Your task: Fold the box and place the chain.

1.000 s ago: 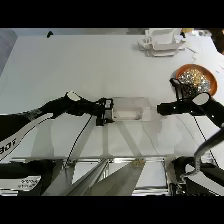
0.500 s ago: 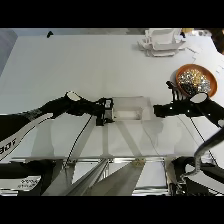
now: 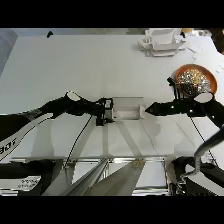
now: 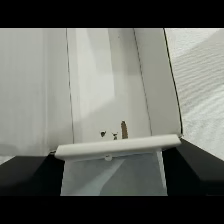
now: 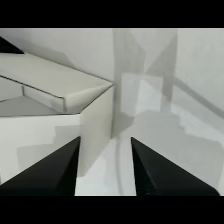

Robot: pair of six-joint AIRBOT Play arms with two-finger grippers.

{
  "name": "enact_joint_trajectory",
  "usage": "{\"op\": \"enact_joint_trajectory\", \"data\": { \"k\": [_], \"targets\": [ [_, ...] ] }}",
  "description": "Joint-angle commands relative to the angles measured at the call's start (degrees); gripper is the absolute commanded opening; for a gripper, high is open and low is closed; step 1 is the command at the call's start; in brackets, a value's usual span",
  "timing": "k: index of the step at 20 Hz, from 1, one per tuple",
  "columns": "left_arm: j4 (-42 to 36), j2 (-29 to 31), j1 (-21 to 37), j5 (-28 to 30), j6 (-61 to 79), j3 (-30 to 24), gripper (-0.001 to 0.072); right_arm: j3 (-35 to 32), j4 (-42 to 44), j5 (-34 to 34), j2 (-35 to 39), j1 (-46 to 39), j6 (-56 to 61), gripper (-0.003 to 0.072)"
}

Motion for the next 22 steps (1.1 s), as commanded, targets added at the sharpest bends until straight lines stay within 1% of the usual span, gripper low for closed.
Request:
{"op": "enact_joint_trajectory", "data": {
  "k": [1,3,4,7,10,13,16,18,20,22],
  "targets": [
    [0.0,0.02,0.02,-0.02,0.04,0.04,0.0012,-0.02,1.16,0.72,1.81,2.43,-1.9,0.0401],
    [0.0,0.02,0.02,-0.02,0.04,0.04,0.0012,0.0,1.2,-0.9,1.81,4.37,-1.99,0.0418],
    [0.0,0.02,0.02,0.0,0.04,0.04,0.0012,0.0,1.22,-1.73,1.81,4.96,-1.95,0.0461],
    [0.0,0.02,0.02,-0.02,0.04,0.04,0.0012,0.02,0.37,-3.19,1.79,6.43,-1.31,0.0461],
    [0.0,0.02,0.02,0.0,0.04,0.04,0.0012,0.83,-6.69,-6.78,1.79,10.27,5.51,0.0461],
    [0.0,0.02,0.02,-0.02,0.04,0.04,0.0012,3.69,-13.14,-9.11,1.79,15.78,13.7,0.0456],
    [0.0,0.02,0.02,0.0,0.04,0.04,0.0012,6.75,-24.28,-11.52,1.73,22.08,27.39,0.0389],
    [0.0,0.02,0.02,-0.02,0.04,0.04,0.0012,8.94,-31.67,-10.69,0.92,25.46,34.99,0.0389],
    [0.0,0.02,0.02,-0.02,0.04,0.04,0.0012,11.43,-36.96,-6.56,-1.55,27.85,41.38,0.0389],
    [0.0,0.02,0.02,-0.02,0.04,0.04,0.0012,13.46,-40.37,-3.5,-4.26,30.01,45.83,0.0392]
  ]
}}
